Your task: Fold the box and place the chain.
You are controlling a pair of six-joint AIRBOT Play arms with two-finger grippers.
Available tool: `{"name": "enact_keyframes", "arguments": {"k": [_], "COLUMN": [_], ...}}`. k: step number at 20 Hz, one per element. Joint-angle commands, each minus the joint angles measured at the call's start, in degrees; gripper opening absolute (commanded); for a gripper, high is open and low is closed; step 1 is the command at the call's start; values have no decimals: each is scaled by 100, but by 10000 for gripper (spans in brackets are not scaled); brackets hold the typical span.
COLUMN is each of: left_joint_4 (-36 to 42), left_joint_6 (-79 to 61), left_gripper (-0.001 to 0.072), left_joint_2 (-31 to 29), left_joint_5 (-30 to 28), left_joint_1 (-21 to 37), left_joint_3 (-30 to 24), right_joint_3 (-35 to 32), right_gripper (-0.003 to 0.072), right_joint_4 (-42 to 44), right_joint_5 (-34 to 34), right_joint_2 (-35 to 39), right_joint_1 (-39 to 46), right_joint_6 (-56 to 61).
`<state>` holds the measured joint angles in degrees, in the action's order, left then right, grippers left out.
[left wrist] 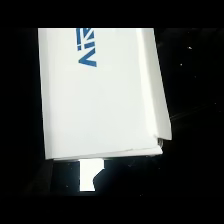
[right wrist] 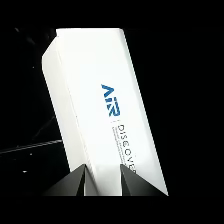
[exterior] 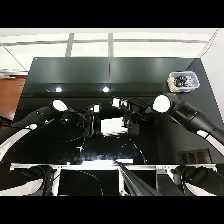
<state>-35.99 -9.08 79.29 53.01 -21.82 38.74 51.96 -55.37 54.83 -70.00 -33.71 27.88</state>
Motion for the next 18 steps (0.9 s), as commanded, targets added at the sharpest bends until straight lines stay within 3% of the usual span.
{"name": "enact_keyframes", "arguments": {"k": [1, 2, 4, 9, 10, 11, 12, 18], "left_joint_4": [-4, -4, -4, -2, -4, -33, -107, -426], "left_joint_6": [-28, -26, -26, -26, 15, 195, 212, 1143], "left_gripper": [461, 461, 461, 462, 482, 560, 691, 712], "left_joint_2": [4, 4, 4, 4, 4, 0, -31, -780], "left_joint_5": [-2, -2, -2, -2, 7, 13, 7, 101], "left_joint_1": [0, 0, 0, 0, 0, 0, 2, 0], "left_joint_3": [-4, -4, -4, -4, -4, -4, -2, -13], "right_joint_3": [0, 0, 0, 2, 4, 4, 4, 4], "right_gripper": [250, 251, 417, 417, 417, 417, 417, 417], "right_joint_4": [-57, -57, -57, -59, -59, -68, -79, -81], "right_joint_5": [-245, -234, -214, -212, -214, -212, -212, -234], "right_joint_2": [0, 0, 2, 4, 11, 33, 59, 105], "right_joint_1": [2, 0, 2, 0, 2, 2, 2, 2], "right_joint_6": [26, 22, 22, 20, 20, 22, 22, 42]}}
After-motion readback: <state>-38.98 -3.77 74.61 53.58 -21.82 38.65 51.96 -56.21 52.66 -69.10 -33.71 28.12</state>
